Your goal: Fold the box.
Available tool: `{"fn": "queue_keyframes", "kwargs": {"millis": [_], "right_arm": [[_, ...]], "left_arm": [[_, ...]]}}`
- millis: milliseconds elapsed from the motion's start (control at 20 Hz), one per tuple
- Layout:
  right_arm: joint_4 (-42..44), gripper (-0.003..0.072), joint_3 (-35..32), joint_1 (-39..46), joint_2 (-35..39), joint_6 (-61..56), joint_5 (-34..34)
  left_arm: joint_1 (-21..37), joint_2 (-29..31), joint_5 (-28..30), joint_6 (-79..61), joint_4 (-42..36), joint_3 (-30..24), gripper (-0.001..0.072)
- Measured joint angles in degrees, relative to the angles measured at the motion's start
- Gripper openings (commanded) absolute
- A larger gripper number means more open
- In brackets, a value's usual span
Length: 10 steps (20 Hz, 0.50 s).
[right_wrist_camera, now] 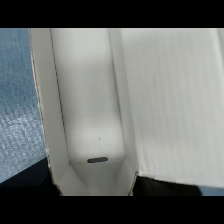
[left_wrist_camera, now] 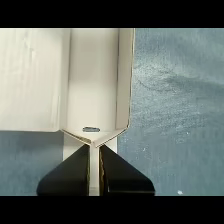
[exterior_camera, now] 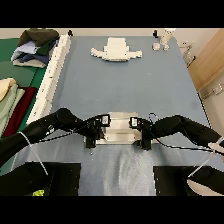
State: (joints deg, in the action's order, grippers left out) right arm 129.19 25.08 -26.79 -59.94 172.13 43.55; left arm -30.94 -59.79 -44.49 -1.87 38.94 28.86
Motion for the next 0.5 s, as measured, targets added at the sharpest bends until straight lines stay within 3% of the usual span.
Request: {"fn": "queue_keyframes", "kwargs": {"millis": [100, 150, 500], "right_arm": [[0.0, 0.0472, 0.0, 0.0, 0.0, 0.0, 0.0], [0.0, 0.0472, 0.0, 0.0, 0.0, 0.0, 0.0], [0.0, 0.0472, 0.0, 0.0, 0.0, 0.0, 0.0]], "left_arm": [[-0.7, -0.9, 1.3, -2.0, -1.8, 0.0, 0.0091], [-1.1, -1.3, 1.8, -3.0, -2.8, 0.0, 0.0014], [-2.8, -2.3, 3.7, -6.1, -5.9, 0.0, 0.0014]]}}
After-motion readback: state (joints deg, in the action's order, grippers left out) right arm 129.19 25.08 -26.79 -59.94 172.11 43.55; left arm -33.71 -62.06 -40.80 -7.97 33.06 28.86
